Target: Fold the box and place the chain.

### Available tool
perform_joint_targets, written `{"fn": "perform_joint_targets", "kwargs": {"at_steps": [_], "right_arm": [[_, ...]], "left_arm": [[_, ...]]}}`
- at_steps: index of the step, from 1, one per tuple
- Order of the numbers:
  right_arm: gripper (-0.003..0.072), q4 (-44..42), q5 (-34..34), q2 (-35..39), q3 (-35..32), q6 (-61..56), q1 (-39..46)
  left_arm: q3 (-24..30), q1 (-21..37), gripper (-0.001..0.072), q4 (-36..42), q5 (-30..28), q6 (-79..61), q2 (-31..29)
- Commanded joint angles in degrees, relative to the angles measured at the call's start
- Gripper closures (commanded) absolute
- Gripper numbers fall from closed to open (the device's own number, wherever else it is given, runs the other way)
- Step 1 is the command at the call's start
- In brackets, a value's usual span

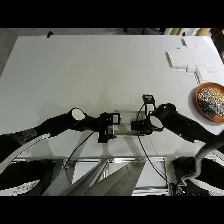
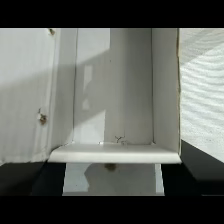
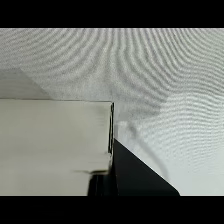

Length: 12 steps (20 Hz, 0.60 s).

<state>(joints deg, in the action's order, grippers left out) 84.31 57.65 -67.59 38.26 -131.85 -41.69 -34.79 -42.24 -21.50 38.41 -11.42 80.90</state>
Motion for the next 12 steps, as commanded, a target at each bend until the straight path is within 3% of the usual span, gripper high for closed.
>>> {"fn": "perform_joint_targets", "kwargs": {"at_steps": [1, 2, 3, 5, 8, 10, 12], "right_arm": [[0.0672, -0.09, 0.20, -0.09, 0.04, -0.07, -0.04], [0.0616, -0.09, 0.04, -0.09, 0.04, 0.15, -0.04], [0.0492, -0.07, -0.07, -0.09, 0.04, 0.13, -0.04], [0.0477, 1.25, -0.02, -0.09, 0.04, 0.13, -0.04], [0.0492, 2.47, 0.00, -0.09, 0.04, 0.11, -0.04], [0.0665, 2.47, 0.00, -0.09, 0.04, 0.11, -0.04], [0.0673, 2.47, 0.26, -0.09, 0.04, 0.11, -0.02]], "left_arm": [[-0.07, 0.00, 0.0537, 0.04, 0.00, 0.09, -0.02], [-0.07, 0.00, 0.0537, 0.04, 0.00, 0.09, -0.02], [-0.07, 0.00, 0.0537, 0.04, 0.00, 0.09, -0.02], [-0.07, 0.00, 0.0537, 0.04, 0.00, 0.09, -0.02], [-0.07, 0.00, 0.0537, 0.04, 0.00, 0.09, -0.02], [-0.07, 0.00, 0.0537, 0.04, 0.00, 0.09, -0.02], [-0.07, 0.00, 0.0537, 0.04, 0.00, 0.09, -0.02]]}}
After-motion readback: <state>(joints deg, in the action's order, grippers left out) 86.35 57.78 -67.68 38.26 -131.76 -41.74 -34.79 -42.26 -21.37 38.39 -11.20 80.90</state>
